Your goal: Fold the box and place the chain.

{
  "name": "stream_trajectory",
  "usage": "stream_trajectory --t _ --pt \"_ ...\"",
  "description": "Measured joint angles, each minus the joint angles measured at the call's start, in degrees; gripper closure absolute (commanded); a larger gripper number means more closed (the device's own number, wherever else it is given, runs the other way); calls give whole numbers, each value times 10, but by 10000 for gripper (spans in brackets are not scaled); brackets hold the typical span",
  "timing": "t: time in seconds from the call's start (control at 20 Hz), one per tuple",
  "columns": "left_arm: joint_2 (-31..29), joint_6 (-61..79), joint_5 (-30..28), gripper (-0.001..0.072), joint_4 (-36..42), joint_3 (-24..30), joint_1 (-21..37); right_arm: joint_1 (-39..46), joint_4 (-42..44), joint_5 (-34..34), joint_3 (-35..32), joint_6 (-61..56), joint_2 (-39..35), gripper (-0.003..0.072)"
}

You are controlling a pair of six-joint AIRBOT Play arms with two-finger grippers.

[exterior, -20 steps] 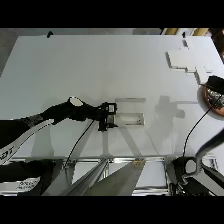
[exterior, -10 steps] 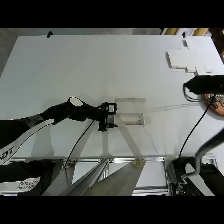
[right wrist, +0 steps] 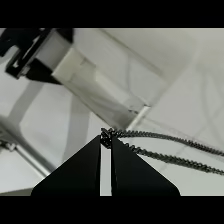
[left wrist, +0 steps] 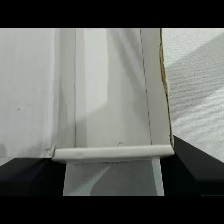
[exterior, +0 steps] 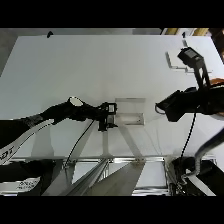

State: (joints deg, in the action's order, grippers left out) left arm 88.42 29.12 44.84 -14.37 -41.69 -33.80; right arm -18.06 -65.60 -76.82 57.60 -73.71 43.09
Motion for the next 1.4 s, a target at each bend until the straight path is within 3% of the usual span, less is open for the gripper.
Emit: stream_trajectory --t 0.3,0.6,0.9,1.0,1.05,1.4 --pt "0 0 0 574 0 0 0 -127 12 96 -22 -10 10 665" --pt "0 0 0 574 0 0 0 -208 -6 164 -50 -18 87 665" --pt "0 0 0 574 0 0 0 -222 -61 193 -57 -50 146 642" --pt "0 0 0 574 0 0 0 -223 -69 201 -57 -54 165 460" --pt "0 0 0 574 0 0 0 -223 -73 202 -57 -54 176 444" --pt "0 0 0 574 0 0 0 -158 -77 169 -49 53 156 464"
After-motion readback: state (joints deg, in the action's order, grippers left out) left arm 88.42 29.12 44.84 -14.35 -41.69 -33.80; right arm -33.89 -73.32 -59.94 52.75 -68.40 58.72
